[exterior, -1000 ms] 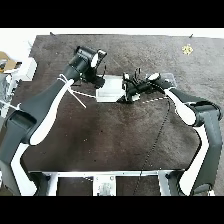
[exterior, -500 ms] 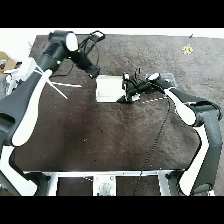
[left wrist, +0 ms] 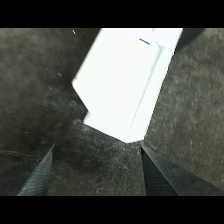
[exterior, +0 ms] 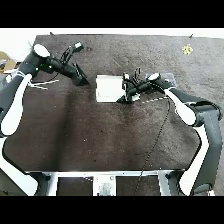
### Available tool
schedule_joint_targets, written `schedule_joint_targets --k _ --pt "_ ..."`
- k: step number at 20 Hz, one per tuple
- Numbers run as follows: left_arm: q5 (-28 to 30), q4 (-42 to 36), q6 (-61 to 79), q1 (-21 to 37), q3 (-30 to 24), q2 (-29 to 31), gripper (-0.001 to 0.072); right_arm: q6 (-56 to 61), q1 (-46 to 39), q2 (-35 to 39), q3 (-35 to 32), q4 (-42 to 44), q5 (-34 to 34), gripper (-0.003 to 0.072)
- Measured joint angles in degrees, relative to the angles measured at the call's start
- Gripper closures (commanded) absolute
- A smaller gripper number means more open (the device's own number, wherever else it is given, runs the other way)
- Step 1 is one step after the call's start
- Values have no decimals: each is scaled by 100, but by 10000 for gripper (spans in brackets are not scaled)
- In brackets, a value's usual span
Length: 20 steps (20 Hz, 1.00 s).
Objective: Fold the box and place the chain.
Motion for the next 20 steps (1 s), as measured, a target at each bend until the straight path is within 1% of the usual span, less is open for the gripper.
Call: schedule_joint_targets --k 2,5,7,10,12,13,15,16,20 --pt "48 -229 254 48 -157 -35 122 0 0 -2 0 2 0 270" --pt "197 -367 516 133 -310 -105 123 0 0 0 0 0 0 270" --pt "232 -581 914 256 -380 -249 124 0 0 0 0 0 0 269" --pt "-61 -1285 1499 457 -422 -592 124 0 0 0 0 0 0 270" --pt "-214 -1556 1755 522 -437 -839 120 0 0 0 0 0 0 270" --pt "-278 -1674 1917 542 -439 -955 46 0 0 0 0 0 0 270" --pt "-358 -1792 2363 522 -446 -1115 23 0 0 0 0 0 0 270" --pt "-426 -1849 2671 492 -446 -1158 -11 0 0 0 0 0 -2 269" --pt "-448 -1884 3759 315 -450 -1248 -11 0 0 -2 0 0 0 270"
